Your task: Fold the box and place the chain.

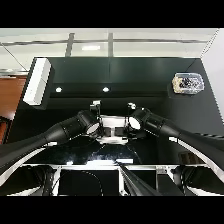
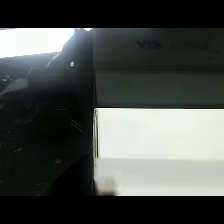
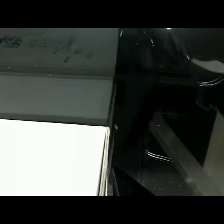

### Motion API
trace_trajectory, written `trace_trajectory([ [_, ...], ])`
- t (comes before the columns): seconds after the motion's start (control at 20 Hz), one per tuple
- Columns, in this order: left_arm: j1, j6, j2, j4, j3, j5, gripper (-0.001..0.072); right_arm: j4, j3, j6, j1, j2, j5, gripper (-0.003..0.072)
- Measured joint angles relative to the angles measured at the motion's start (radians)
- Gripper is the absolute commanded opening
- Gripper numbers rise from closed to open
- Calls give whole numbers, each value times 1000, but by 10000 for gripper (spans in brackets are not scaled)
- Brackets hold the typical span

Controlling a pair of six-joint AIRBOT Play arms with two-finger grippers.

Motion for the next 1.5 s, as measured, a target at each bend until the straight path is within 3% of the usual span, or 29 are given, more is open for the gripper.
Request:
trace_trajectory([
  [0.05,0,0,0,0,0,0,27,2,0,0,0,0,-2,14],
  [0.25,0,0,0,0,0,2,27,5,1,4,0,-1,-6,15],
  [0.3,0,0,0,0,0,2,27,5,1,4,0,-1,-6,150],
  [0.35,0,0,0,0,0,2,27,3,1,3,0,-1,-5,341],
  [0.7,0,0,0,0,0,5,27,-19,0,-35,-1,58,-10,360],
  [0.95,1,-1,0,0,0,5,27,-97,0,-111,-12,266,65,361],
  [1.1,1,-1,0,0,0,4,27,-283,-1,-140,-39,430,166,358],
  [1.25,1,-1,0,0,0,3,27,-635,-30,-155,-113,536,274,358],
  [1.4,1,-1,0,0,0,1,27,-862,-89,-154,-307,571,175,364],
  [1.45,1,-1,0,0,0,1,27,-890,-105,-138,-388,569,108,572],
  [1.5,1,-1,0,0,0,1,27,-911,-117,-114,-479,555,23,717],
])
